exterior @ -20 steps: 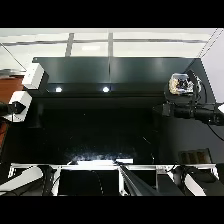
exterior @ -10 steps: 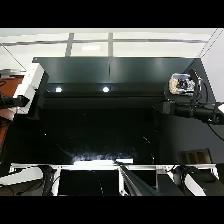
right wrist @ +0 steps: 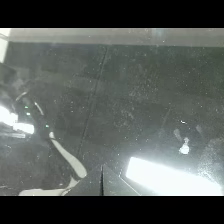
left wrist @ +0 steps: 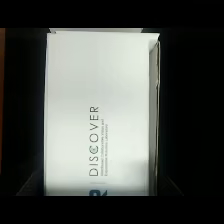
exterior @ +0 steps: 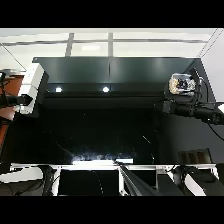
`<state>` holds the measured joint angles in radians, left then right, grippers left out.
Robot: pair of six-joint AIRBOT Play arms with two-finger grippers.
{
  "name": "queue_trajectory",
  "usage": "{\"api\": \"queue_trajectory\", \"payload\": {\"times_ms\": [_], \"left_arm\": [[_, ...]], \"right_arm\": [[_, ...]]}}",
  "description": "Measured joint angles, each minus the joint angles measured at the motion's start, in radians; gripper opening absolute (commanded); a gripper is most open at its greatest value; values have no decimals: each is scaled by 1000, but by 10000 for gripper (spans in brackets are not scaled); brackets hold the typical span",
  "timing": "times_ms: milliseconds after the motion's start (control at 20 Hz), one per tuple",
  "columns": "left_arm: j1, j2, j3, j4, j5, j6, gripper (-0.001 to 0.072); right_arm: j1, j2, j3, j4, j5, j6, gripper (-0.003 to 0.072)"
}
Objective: Fold the box and place the chain.
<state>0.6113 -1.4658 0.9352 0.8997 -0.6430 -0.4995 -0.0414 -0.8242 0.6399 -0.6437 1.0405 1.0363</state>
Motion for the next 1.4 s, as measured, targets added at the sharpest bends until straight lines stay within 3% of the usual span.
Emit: {"api": "queue_trajectory", "payload": {"times_ms": [200, 400, 450, 500, 550, 700, 800, 950, 1100, 1250, 1400], "left_arm": [[0, 39, 42, 0, -27, -3, 718], [-10, 151, 86, -76, -79, -4, 703], [-19, 183, 93, -113, -92, -4, 586], [-36, 219, 98, -157, -110, -6, 261], [-58, 252, 102, -204, -128, -7, 32], [-182, 348, 106, -317, -190, -43, 28], [-319, 399, 101, -288, -216, -137, 28], [-557, 475, 77, -45, -220, -410, 29], [-751, 564, -11, 215, -178, -713, 29], [-860, 645, -174, 365, -107, -923, 31], [-900, 692, -289, 431, -43, -1028, 31]], "right_arm": [[0, 0, 0, 0, -3, 3, 24], [0, 0, 0, 0, -39, 3, 24], [0, 0, 1, -1, -54, 3, 24], [0, 0, 2, -1, -68, 3, 24], [0, 0, 6, -5, -76, 4, 24], [0, 1, 17, -113, -64, 50, 23], [0, 19, 20, -282, -49, 161, 23], [0, 127, 19, -563, -60, 345, 23], [0, 286, -10, -856, -89, 537, 24], [0, 390, -83, -1004, -100, 642, 24], [0, 430, -139, -1061, -117, 688, 23]]}}
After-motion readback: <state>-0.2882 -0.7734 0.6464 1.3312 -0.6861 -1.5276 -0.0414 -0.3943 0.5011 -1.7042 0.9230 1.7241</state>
